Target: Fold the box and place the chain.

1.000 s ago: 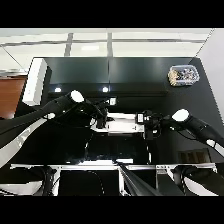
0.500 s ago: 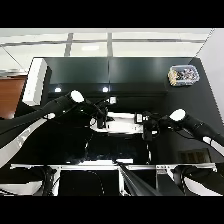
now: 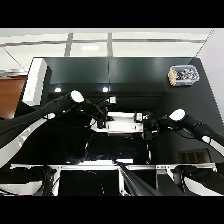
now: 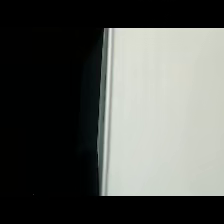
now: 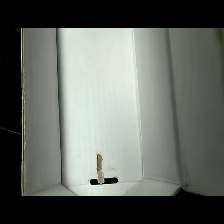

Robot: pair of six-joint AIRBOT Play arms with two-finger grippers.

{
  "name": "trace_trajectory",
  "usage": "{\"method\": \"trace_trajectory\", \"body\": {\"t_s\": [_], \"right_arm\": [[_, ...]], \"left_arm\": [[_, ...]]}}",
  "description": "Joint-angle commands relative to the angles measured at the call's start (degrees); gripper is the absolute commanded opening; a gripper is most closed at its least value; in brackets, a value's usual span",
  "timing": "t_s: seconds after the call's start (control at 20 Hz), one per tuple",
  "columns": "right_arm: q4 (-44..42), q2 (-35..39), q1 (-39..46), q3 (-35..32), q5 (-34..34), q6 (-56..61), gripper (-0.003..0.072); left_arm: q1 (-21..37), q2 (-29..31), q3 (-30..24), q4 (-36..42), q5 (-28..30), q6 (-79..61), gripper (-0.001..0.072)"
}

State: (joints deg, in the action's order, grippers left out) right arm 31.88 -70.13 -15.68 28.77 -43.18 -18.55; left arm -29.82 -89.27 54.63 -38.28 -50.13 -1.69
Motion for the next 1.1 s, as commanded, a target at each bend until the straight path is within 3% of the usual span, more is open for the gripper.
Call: {"method": "trace_trajectory", "body": {"t_s": [0.0, 0.2, 0.25, 0.3, 0.35, 0.5, 0.55, 0.6, 0.65, 0.75, 0.8, 1.0, 1.05], "right_arm": [[0.28, -0.04, -0.02, 0.02, 0.20, 0.09, 0.0706], [0.31, -0.04, -0.02, 0.02, 0.20, 0.09, 0.0706], [0.31, -0.02, -0.02, 0.02, 0.20, 0.09, 0.0670], [0.31, -0.02, -0.02, 0.02, 0.20, 0.09, 0.0494], [0.31, -0.04, -0.02, 0.02, 0.20, 0.09, 0.0452], [0.31, -0.02, -0.02, 0.02, 0.20, 0.09, 0.0452], [0.31, -0.04, -0.02, 0.02, 0.20, 0.09, 0.0452], [0.31, -0.02, -0.02, 0.02, 0.17, 0.09, 0.0452], [0.31, -0.02, -0.02, 0.02, 0.13, 0.09, 0.0452], [0.42, -0.02, -0.02, 0.02, 0.02, 0.04, 0.0444], [0.90, -0.02, -0.07, 0.02, -0.24, 0.04, 0.0406], [1.62, -0.02, -0.13, 0.00, -0.72, 0.04, 0.0406], [1.60, -0.02, -0.13, 0.02, -0.70, 0.07, 0.0406]], "left_arm": [[0.00, -0.04, 0.02, 0.00, 0.00, 0.00, 0.0027], [0.00, -0.02, 0.02, 1.38, 0.07, 0.02, 0.0027], [0.00, -0.02, 0.02, 2.21, 0.11, 0.00, 0.0027], [0.00, -0.02, 0.02, 2.86, 0.11, 0.00, 0.0027], [0.00, -0.02, 0.02, 3.06, 0.09, 0.00, 0.0027], [0.00, -0.02, 0.02, 3.02, 0.09, 0.00, 0.0030], [0.02, 0.00, 0.02, 2.95, 0.00, 0.02, 0.0078], [0.17, 0.22, 0.04, 2.84, -0.04, 0.02, 0.0260], [0.50, 0.79, 0.04, 2.67, -0.09, 0.52, 0.0393], [1.84, 3.17, 0.02, 0.76, -1.81, 3.41, 0.0627], [2.62, 4.90, 0.02, -1.77, -3.19, 5.90, 0.0687], [5.09, 12.22, 0.02, -17.22, -8.35, 25.94, 0.0660], [5.29, 13.60, 0.02, -20.11, -10.49, 30.93, 0.0500]]}}
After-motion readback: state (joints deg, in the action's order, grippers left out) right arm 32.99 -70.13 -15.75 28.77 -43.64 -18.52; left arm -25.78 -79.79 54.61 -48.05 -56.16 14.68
